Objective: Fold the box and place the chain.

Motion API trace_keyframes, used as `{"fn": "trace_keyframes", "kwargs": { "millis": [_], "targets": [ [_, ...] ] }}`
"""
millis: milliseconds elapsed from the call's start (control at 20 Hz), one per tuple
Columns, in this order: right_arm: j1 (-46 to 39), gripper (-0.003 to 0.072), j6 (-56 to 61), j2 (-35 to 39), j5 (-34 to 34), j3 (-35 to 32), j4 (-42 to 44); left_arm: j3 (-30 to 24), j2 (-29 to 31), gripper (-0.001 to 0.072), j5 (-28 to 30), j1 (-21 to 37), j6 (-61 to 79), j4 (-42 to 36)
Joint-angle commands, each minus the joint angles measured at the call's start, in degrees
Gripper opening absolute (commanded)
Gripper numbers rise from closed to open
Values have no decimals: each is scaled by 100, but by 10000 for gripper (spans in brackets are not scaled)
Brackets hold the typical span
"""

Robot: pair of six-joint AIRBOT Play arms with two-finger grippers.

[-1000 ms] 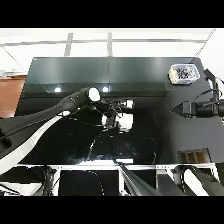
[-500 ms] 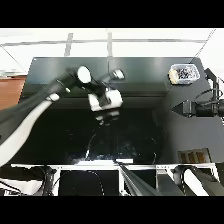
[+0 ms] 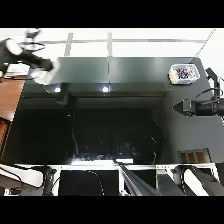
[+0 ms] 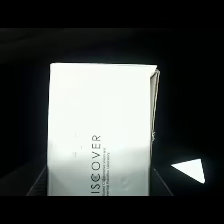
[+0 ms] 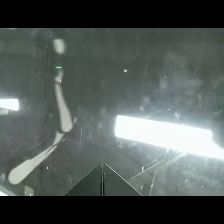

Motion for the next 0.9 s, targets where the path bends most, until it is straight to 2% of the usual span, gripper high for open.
{"fn": "trace_keyframes", "kwargs": {
  "millis": [0,200,350,400,450,600,800,850],
  "targets": [
    [7,18,13,4,-269,-2,33,763,-658,295,105,920,-382,20],
    [7,18,15,4,-780,-2,33,1816,-1727,295,92,931,-356,-249],
    [7,18,20,4,-870,-2,35,2098,-2190,306,92,745,-190,-212],
    [7,18,20,4,-820,-2,37,2098,-2229,576,153,693,-203,-122],
    [7,18,20,4,-761,-2,35,2107,-2227,712,205,654,-297,50],
    [7,18,17,4,-634,0,74,2269,-1860,712,232,533,-603,684],
    [201,18,-227,2,-931,0,466,2286,-833,702,210,457,-887,605],
    [431,18,-402,2,-1163,0,586,2284,-579,638,59,455,-1217,468]
  ]
}}
